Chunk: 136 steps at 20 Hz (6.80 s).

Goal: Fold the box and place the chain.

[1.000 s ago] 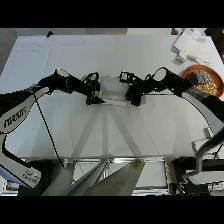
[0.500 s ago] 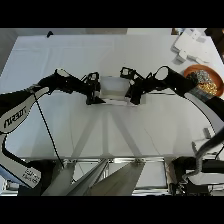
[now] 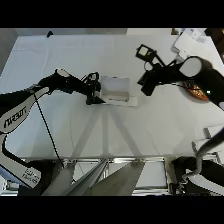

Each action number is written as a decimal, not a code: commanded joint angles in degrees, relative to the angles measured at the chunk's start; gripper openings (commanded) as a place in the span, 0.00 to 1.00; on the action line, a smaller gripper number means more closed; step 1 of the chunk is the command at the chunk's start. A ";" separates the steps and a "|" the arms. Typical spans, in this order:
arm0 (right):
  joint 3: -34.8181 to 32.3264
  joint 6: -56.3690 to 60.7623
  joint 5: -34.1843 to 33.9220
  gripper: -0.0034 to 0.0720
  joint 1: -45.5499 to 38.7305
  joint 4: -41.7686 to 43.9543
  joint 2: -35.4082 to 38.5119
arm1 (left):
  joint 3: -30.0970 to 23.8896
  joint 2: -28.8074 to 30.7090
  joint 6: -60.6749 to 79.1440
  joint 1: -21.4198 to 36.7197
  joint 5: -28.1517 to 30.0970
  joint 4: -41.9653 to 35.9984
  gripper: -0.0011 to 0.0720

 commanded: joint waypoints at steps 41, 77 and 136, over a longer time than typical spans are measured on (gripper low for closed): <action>-23.39 -12.70 -2.95 0.06 -9.62 59.21 -15.80 | 0.02 0.04 0.02 0.02 0.02 0.02 0.61; -12.98 23.63 -26.82 0.51 8.02 18.34 -14.49 | 0.02 0.04 0.02 0.02 0.02 0.00 0.61; 1.31 52.04 -2.36 0.54 9.70 -2.10 -15.37 | 0.02 0.04 0.02 0.02 0.02 0.02 0.61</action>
